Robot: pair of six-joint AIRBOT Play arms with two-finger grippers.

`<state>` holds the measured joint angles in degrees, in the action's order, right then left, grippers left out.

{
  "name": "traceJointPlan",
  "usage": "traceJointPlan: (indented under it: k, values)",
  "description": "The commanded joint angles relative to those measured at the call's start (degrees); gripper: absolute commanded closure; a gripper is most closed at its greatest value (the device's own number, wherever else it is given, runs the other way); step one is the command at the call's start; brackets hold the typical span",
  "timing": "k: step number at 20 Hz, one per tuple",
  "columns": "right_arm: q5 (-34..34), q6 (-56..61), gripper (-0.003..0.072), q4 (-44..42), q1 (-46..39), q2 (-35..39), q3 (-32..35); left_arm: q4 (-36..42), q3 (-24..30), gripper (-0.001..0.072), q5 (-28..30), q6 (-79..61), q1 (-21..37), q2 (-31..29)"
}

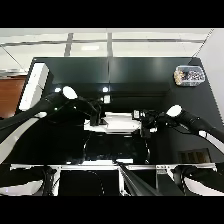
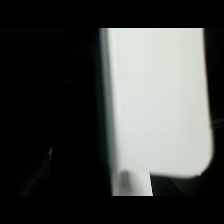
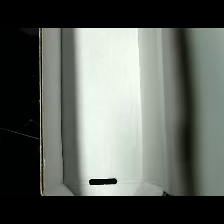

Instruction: Fold the box and place the chain.

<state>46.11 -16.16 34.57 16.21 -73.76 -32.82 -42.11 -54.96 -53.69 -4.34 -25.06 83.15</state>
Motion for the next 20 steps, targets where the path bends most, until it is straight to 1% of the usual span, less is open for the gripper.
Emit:
traceJointPlan:
  k: [1, 3, 4, 5, 6, 7, 8, 9, 10, 11, 13, 15, 16, 17, 18, 20]
  values:
    - [0.24, -0.09, 0.0272, 0.15, 0.04, -0.02, 0.04, -7.96, -0.33, 0.0037, -3.08, 8.96, 2.14, -6.73]
    - [0.17, -0.09, 0.0272, 0.44, 0.28, -0.02, 0.04, -11.67, -0.33, 0.0039, -6.34, 19.45, 3.10, -10.23]
    - [0.17, -0.07, 0.0272, 0.85, 0.37, -0.02, 0.04, -11.67, -0.33, 0.0079, -8.72, 25.44, 3.30, -11.08]
    - [0.17, -0.09, 0.0272, 0.96, 0.48, -0.02, 0.04, -11.47, -0.33, 0.0341, -11.56, 31.36, 3.37, -11.34]
    - [0.20, -0.09, 0.0272, 1.03, 0.48, -0.02, 0.04, -9.88, -0.24, 0.0689, -14.53, 35.71, 3.21, -11.23]
    - [0.20, -0.09, 0.0272, 1.05, 0.48, -0.02, 0.04, -5.75, 0.55, 0.0683, -16.57, 36.28, 3.08, -11.17]
    - [0.11, -0.07, 0.0272, 1.18, 0.76, -0.02, 0.04, 1.55, 2.34, 0.0683, -17.46, 35.39, 2.82, -11.17]
    - [0.13, -0.04, 0.0272, 1.60, 0.98, -0.04, 0.07, 8.39, 4.39, 0.0683, -16.31, 32.70, 2.34, -10.95]
    - [0.04, -0.04, 0.0272, 1.70, 1.05, -0.04, 0.11, 14.58, 6.62, 0.0683, -13.33, 28.76, 1.68, -10.58]
    - [-0.02, 0.02, 0.0272, 1.68, 1.07, -0.04, 0.11, 19.26, 8.46, 0.0683, -8.68, 26.12, 1.07, -10.23]
    - [-0.07, 0.07, 0.0272, 1.66, 1.05, -0.04, 0.11, 26.53, 10.58, 0.0683, 3.43, 22.62, 0.42, -8.96]
    - [-0.09, 0.09, 0.0272, 1.66, 1.05, -0.04, 0.11, 28.81, 10.60, 0.0683, 14.10, 22.53, 0.26, -6.69]
    - [-0.11, 0.09, 0.0272, 1.66, 1.05, -0.04, 0.11, 28.44, 10.60, 0.0683, 17.11, 22.53, 0.26, -5.44]
    - [-0.11, 0.09, 0.0272, 1.66, 1.07, -0.04, 0.11, 27.23, 10.56, 0.0683, 18.25, 22.53, 0.31, -4.00]
    - [-0.11, 0.09, 0.0272, 1.66, 1.05, -0.02, 0.11, 25.49, 10.47, 0.0683, 17.62, 22.56, 0.28, -2.69]
    - [-0.13, 0.09, 0.0272, 1.66, 1.07, -0.04, 0.11, 22.45, 10.40, 0.0683, 12.39, 22.80, 0.24, -0.24]
